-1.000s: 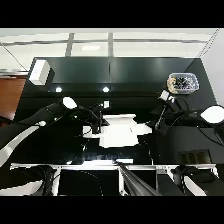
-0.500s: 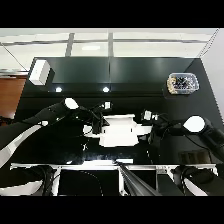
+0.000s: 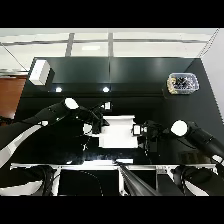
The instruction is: Fold the box and place the chain.
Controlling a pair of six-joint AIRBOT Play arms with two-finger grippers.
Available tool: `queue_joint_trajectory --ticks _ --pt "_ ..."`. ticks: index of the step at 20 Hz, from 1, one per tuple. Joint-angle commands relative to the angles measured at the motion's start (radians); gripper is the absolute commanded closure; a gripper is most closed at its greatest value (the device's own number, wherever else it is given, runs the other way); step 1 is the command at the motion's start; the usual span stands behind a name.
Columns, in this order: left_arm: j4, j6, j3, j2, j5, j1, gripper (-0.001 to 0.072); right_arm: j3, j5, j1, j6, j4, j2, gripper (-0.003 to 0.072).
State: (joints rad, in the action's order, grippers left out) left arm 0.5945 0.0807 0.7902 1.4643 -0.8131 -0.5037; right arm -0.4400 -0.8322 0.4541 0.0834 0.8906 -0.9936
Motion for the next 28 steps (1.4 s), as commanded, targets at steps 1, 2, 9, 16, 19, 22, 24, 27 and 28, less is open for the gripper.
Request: queue_joint_trajectory --ticks 1,2,9,16,19,22,24,27,28 --pt "0.0 -0.001 0.0 0.001 0.001 0.0 0.0682 0.001 0.007 0.055 -0.025 0.005 -0.019 0.0043" --pt "0.0 -0.001 0.0 0.001 0.001 0.0 0.0682 0.001 0.007 0.057 -0.025 0.006 -0.019 0.0043" --pt "-0.001 -0.001 0.0 0.001 0.001 0.0 0.0682 -0.002 -0.013 0.057 -0.024 0.093 -0.019 0.0042" --pt "-0.001 -0.001 0.0 0.001 0.001 0.0 0.0682 -0.002 0.049 0.057 -0.024 -0.047 -0.019 0.0043" --pt "-0.001 -0.001 0.0 0.001 0.0 0.0 0.0682 -0.002 0.122 0.057 -0.024 -0.108 -0.019 0.0043" --pt "-0.001 -0.001 0.0 0.001 0.0 0.0 0.0681 -0.002 0.15 0.057 -0.024 -0.113 -0.019 0.0043" --pt "-0.001 -0.001 0.0 0.001 0.0 0.0 0.0682 -0.002 0.145 0.057 -0.024 -0.114 -0.019 0.0043" --pt "-0.001 -0.001 0.0 0.001 0.0 0.0 0.0681 -0.003 0.145 0.057 -0.024 -0.129 -0.018 0.0043" --pt "-0.001 -0.001 0.0 0.001 0.0 0.0 0.0682 -0.007 0.145 0.057 -0.019 -0.131 -0.016 0.0043"
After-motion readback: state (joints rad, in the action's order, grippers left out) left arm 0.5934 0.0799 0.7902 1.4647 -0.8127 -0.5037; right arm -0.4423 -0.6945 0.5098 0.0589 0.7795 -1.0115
